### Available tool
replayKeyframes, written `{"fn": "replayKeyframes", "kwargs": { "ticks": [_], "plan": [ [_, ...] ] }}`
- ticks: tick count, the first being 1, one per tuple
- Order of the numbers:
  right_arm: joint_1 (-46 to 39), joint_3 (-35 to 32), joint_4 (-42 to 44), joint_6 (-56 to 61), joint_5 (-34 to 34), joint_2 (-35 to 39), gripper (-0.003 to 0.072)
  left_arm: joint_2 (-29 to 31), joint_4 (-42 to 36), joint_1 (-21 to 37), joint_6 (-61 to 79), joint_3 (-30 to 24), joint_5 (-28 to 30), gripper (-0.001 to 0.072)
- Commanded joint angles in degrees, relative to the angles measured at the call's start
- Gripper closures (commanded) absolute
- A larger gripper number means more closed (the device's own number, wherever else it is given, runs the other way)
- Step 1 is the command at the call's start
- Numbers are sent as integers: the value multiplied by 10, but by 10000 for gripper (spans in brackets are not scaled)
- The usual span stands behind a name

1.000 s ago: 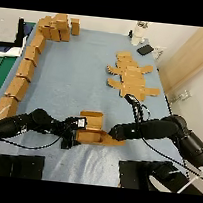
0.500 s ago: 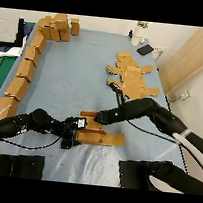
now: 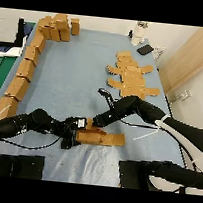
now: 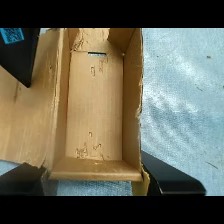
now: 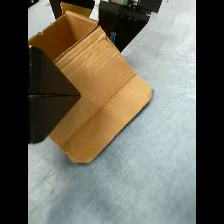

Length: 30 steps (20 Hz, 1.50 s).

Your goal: Fold the box.

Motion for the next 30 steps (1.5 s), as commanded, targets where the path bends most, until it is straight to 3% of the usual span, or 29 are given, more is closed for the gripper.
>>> {"fn": "replayKeyframes", "kwargs": {
  "ticks": [1, 4, 7, 11, 12, 14, 15, 18, 22, 25, 29, 30],
  "plan": [
    [0, 9, -5, -39, -7, 7, 682, 0, 0, 0, 0, 0, 0, 192],
    [-2, 32, -49, -39, -17, 67, 682, 0, 0, 0, 0, 0, 0, 192],
    [0, 28, -109, 9, -49, 175, 682, 0, 0, 0, 0, 0, 0, 192],
    [30, -68, -146, -14, -128, 340, 681, 0, 0, 0, 0, 0, 0, 192],
    [46, -103, -151, -37, -139, 379, 649, 0, 0, 0, 0, 0, 0, 192],
    [63, -156, -207, -71, -114, 425, 163, 0, 0, 0, 0, 0, 0, 192],
    [64, -170, -238, -94, -94, 435, 111, 0, 0, 0, 0, 0, 0, 192],
    [64, -188, -294, -171, -22, 416, 111, 0, 0, 0, 0, 0, 0, 192],
    [64, -188, -263, -257, 68, 337, 111, 0, 0, 0, 0, 0, 0, 192],
    [64, -188, -209, -302, 86, 287, 111, 0, 0, 0, 0, 0, 0, 192],
    [65, -188, -146, -380, 94, 278, 118, 0, 0, 0, 0, 0, 0, 192],
    [65, -188, -144, -393, 100, 278, 181, 0, 0, 0, 0, 0, 0, 192]
  ]
}}
